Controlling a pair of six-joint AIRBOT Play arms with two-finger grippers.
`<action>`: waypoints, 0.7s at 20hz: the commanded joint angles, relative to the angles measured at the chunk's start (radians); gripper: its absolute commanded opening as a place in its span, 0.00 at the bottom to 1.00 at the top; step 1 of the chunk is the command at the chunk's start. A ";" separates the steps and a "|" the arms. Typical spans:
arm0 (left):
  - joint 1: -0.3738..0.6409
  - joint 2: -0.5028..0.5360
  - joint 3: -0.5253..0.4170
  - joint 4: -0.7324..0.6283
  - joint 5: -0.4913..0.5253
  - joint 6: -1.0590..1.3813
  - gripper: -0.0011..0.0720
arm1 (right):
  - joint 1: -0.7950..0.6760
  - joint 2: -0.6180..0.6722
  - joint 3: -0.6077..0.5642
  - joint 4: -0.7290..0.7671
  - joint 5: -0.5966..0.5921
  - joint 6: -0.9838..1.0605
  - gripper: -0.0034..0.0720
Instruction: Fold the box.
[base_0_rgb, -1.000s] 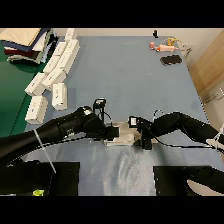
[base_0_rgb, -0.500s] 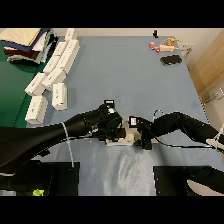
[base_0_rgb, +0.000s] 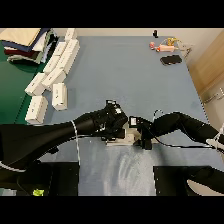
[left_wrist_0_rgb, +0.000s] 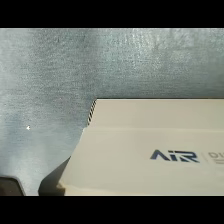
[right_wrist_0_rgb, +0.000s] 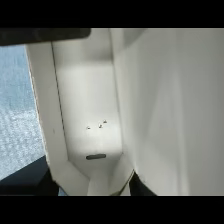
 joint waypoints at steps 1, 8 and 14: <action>-0.011 -0.005 0.003 0.003 -0.002 0.008 0.04 | 0.000 0.000 0.000 0.000 0.000 0.001 0.72; -0.011 -0.002 0.024 0.003 -0.008 0.024 0.36 | 0.000 0.000 0.000 0.000 0.000 0.001 0.72; -0.009 -0.003 0.029 0.011 -0.011 0.018 0.83 | 0.000 0.000 0.000 0.000 0.000 0.001 0.72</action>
